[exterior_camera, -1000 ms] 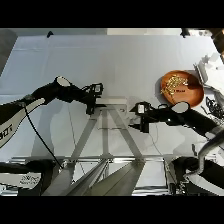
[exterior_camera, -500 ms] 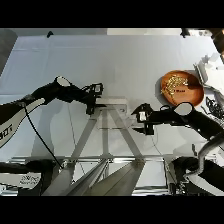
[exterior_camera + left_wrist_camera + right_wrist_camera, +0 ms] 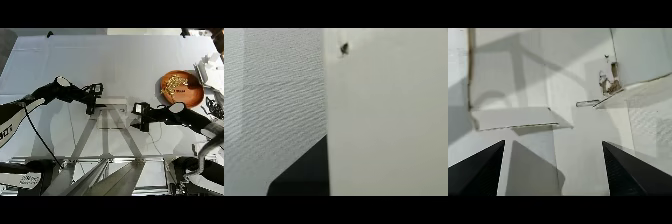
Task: Fold the box and place the chain.
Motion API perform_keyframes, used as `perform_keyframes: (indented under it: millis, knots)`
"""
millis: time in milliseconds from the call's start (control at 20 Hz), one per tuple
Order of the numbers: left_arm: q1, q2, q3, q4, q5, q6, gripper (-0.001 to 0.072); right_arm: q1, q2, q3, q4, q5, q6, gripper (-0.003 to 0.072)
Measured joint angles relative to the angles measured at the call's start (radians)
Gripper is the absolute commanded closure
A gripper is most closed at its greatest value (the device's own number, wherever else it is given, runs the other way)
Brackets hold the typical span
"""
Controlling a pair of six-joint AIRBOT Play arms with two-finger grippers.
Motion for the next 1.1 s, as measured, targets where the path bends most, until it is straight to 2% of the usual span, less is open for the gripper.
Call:
perform_keyframes:
  millis: [250, 500, 1100]
  knots:
    - [0.000, 0.000, 0.000, 0.000, 0.000, 0.000, 0.0703, 0.003, -0.028, 0.000, 0.115, -0.005, -0.050, -0.0001]
    - [0.000, 0.000, 0.000, 0.000, 0.000, 0.000, 0.0703, 0.025, -0.034, 0.000, 0.169, -0.006, -0.065, -0.0001]
    - [0.000, 0.000, 0.000, 0.000, 0.000, 0.000, 0.0703, 0.039, -0.035, 0.000, 0.100, 0.010, -0.068, -0.0005]
